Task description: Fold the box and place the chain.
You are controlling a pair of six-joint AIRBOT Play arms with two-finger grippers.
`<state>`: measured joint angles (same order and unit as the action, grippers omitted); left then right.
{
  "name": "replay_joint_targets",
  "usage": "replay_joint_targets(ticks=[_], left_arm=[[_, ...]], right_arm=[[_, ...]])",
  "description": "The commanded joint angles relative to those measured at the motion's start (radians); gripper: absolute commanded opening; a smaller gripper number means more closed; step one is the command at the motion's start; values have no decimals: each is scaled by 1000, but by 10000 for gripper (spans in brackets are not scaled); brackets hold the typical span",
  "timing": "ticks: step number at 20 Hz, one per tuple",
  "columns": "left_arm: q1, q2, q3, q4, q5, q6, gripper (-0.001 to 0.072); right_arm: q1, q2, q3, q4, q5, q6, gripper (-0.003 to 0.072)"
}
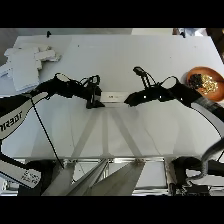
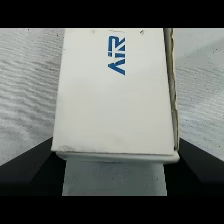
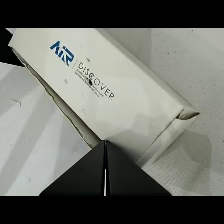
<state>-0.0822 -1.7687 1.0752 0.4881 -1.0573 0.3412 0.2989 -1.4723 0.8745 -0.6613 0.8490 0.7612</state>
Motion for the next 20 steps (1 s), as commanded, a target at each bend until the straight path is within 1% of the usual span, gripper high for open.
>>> replay_joint_targets(ticks=[1, 3, 8, 11, 12, 13, 15, 18, 19, 20], left_arm=[[0, 1, 1, -1, -1, -2, 562], [0, 1, 1, -1, -1, -2, 562], [0, 1, 1, -1, -1, -2, 562], [0, 1, 1, -1, -1, -2, 562], [0, 1, 1, -1, -1, -2, 562], [0, 1, 1, -1, -1, -2, 562], [0, 1, 1, -1, -1, -2, 562], [0, 1, 1, -1, -1, -2, 562], [0, 1, 1, -1, -1, -2, 562], [0, 1, 1, -1, -1, -2, 562]], right_arm=[[-1, 4, -6, -10, -12, 0, 10], [-1, 51, -6, -10, -18, 0, 10], [-1, 232, -6, 10, -92, -3, 12], [-2, 338, -6, -9, -146, -3, 12], [-4, 370, -5, -43, -161, 3, 12], [-5, 401, -5, -116, -182, 37, 12], [-16, 453, -5, -294, -204, 175, 12], [-66, 515, -5, -585, -196, 422, 12], [-89, 525, -5, -633, -195, 473, 12], [-111, 531, -5, -645, -197, 490, 12]])
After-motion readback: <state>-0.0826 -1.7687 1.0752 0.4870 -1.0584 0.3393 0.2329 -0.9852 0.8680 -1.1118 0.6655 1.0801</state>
